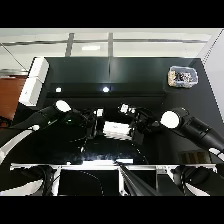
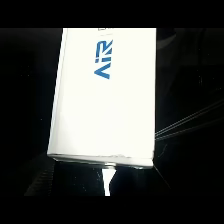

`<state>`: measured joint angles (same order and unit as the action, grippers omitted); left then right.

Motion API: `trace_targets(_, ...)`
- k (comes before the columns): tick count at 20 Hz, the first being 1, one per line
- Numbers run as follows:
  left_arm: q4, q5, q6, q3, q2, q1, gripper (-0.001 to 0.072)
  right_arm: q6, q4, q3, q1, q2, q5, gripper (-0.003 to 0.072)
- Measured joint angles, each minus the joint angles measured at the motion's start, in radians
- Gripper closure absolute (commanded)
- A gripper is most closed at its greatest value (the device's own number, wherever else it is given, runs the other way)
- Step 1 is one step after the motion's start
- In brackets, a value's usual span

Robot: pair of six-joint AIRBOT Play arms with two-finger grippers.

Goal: Fold the box and place the chain.

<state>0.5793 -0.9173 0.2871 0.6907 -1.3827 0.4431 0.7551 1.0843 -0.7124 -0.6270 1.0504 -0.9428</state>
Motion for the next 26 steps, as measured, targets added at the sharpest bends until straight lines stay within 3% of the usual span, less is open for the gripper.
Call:
trace_targets(10, 0.000, 0.000, 0.000, 0.000, 0.000, 0.000, 0.0339, 0.004, 0.006, 0.010, 0.000, 0.002, -0.002, 0.0312)
trace_targets(18, 0.000, -0.001, -0.002, 0.000, 0.000, 0.000, 0.0339, 0.101, 0.013, -0.017, 0.008, -0.054, -0.070, 0.0312)
trace_targets(19, 0.000, -0.001, -0.001, 0.000, 0.000, 0.000, 0.0339, 0.129, 0.012, -0.019, 0.016, -0.074, -0.072, 0.0344)
trace_targets(20, 0.000, -0.001, -0.001, 0.000, 0.000, 0.000, 0.0339, 0.170, 0.011, -0.020, 0.029, -0.093, -0.073, 0.0551)
trace_targets(21, 0.000, -0.001, -0.001, 0.000, 0.000, 0.000, 0.0339, 0.221, 0.011, -0.021, 0.045, -0.108, -0.077, 0.0669)
trace_targets(24, 0.000, -0.001, -0.001, 0.000, 0.000, 0.000, 0.0338, 0.446, -0.014, 0.000, 0.113, -0.134, -0.090, 0.0660)
trace_targets(26, 0.000, -0.001, -0.001, 0.000, 0.000, 0.000, 0.0339, 0.569, -0.111, 0.045, 0.146, -0.142, -0.071, 0.0658)
